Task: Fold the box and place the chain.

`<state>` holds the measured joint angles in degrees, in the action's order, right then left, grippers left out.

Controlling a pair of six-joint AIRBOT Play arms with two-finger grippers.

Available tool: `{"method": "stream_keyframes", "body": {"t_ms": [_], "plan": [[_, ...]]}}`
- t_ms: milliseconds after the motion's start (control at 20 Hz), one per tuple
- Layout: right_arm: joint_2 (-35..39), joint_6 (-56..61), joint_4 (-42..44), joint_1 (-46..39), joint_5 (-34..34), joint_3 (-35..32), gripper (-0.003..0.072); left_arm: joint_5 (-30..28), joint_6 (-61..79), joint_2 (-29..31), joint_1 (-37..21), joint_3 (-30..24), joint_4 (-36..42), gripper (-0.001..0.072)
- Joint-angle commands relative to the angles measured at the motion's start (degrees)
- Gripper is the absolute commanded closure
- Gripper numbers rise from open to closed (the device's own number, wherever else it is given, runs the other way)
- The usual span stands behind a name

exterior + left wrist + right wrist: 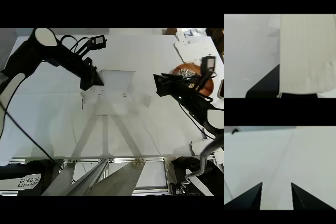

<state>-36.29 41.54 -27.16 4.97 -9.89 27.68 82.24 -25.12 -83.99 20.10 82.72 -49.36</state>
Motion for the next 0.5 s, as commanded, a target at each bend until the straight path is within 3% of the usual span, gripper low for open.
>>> {"method": "stream_keyframes", "body": {"t_ms": [0,200,450], "plan": [[5.68,0.46,-1.73,0.00,-0.46,0.04,0.0293,-3.91,3.58,7.69,0.00,-10.78,0.74,0.0713],[4.85,3.87,-9.73,0.00,-5.49,0.02,0.0295,-9.70,11.52,4.72,0.07,-16.09,7.80,0.0710],[2.91,19.56,-31.52,0.00,-8.28,0.04,0.0295,-19.80,18.67,-4.09,0.07,-16.09,10.64,0.0704]]}}
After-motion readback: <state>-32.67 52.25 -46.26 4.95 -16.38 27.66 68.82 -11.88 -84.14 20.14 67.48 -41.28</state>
